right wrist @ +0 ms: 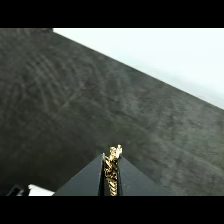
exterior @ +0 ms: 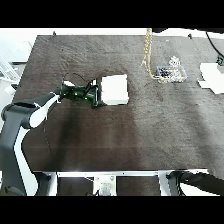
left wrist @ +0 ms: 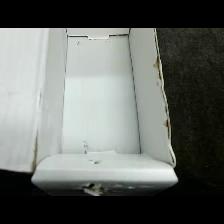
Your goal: Fold the box and place the chain.
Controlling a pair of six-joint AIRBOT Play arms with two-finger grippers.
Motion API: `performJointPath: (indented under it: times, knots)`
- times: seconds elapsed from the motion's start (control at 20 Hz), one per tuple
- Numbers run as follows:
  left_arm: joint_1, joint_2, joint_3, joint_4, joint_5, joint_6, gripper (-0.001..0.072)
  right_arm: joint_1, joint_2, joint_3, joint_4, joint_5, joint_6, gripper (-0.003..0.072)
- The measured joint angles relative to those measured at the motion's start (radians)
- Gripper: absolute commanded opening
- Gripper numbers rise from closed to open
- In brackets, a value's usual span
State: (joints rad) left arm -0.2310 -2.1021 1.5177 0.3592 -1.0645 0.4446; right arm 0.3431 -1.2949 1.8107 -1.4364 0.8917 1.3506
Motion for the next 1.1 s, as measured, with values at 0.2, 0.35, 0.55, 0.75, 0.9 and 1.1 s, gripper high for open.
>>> performJointPath:
  times: [0.2, 0.35, 0.55, 0.75, 0.9, 1.1]
  knots:
    - [0.000, 0.000, 0.000, 0.000, 0.000, 0.000, 0.0302, 0.057, 0.000, -0.049, 0.003, 0.009, 0.000, 0.0007]
    - [0.000, 0.000, 0.000, 0.000, 0.000, 0.000, 0.0302, 0.079, 0.000, -0.102, 0.032, 0.010, 0.000, 0.0007]
    - [0.000, 0.000, 0.000, 0.000, -0.001, 0.000, 0.0302, 0.094, 0.000, -0.197, 0.096, -0.010, 0.001, 0.0007]
    - [0.000, 0.000, 0.000, 0.000, -0.001, 0.000, 0.0302, 0.100, -0.001, -0.323, 0.163, -0.089, 0.002, 0.0008]
    - [0.000, 0.000, 0.000, 0.000, -0.001, 0.000, 0.0302, 0.103, -0.011, -0.407, 0.224, -0.156, 0.003, 0.0007]
    - [0.000, 0.000, 0.000, 0.000, -0.001, 0.000, 0.0302, 0.113, -0.063, -0.481, 0.272, -0.232, 0.002, 0.0008]
